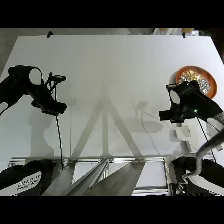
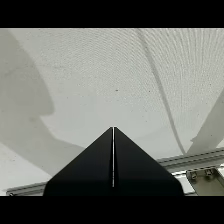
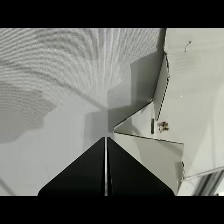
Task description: Fold the box and place the chain.
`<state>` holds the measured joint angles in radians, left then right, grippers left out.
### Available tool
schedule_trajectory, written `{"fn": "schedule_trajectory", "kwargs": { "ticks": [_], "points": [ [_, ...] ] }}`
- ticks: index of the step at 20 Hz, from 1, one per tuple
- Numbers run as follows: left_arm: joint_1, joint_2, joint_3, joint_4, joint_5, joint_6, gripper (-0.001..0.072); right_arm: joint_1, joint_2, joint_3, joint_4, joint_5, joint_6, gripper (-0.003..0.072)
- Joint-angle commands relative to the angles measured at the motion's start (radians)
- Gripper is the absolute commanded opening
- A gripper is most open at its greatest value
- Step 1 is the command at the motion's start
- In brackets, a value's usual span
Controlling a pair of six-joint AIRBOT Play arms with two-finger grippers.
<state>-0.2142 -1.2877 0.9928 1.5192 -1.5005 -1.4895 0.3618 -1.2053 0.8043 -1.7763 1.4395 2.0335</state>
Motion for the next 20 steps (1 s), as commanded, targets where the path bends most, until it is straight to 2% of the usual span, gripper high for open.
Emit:
{"fn": "schedule_trajectory", "kwargs": {
  "ticks": [1, 3, 5, 10, 11, 13, 14, 20],
  "points": [
    [0.001, 0.0, 0.0, 0.0, 0.0, 0.0, 0.0008, -0.001, -0.001, 0.0, -0.031, -0.029, 0.0, 0.0021],
    [0.001, 0.0, 0.0, 0.0, 0.0, 0.0, 0.0008, -0.002, -0.001, 0.0, -0.089, -0.035, -0.027, 0.0021],
    [0.001, 0.0, 0.0, 0.0, 0.0, 0.0, 0.0008, -0.034, -0.001, 0.0, -0.117, -0.025, -0.138, 0.0022],
    [0.001, 0.0, 0.0, 0.0, 0.0, 0.0, 0.0008, -0.27, 0.024, 0.0, -0.215, -0.019, -0.232, 0.0025],
    [0.001, 0.0, 0.0, 0.0, 0.0, 0.0, 0.0008, -0.326, 0.035, 0.0, -0.24, -0.02, -0.267, 0.0093],
    [0.001, 0.001, 0.0, 0.0, 0.0, 0.0, 0.0008, -0.425, 0.049, 0.0, -0.278, -0.029, -0.315, 0.0363],
    [0.001, 0.0, 0.0, 0.0, 0.0, 0.0, 0.0008, -0.475, 0.055, 0.0, -0.286, -0.043, -0.344, 0.0449],
    [0.001, 0.0, 0.0, 0.0, 0.0, 0.0, 0.0008, -0.7, 0.071, 0.0, -0.294, -0.153, -0.49, 0.0457]
  ]
}}
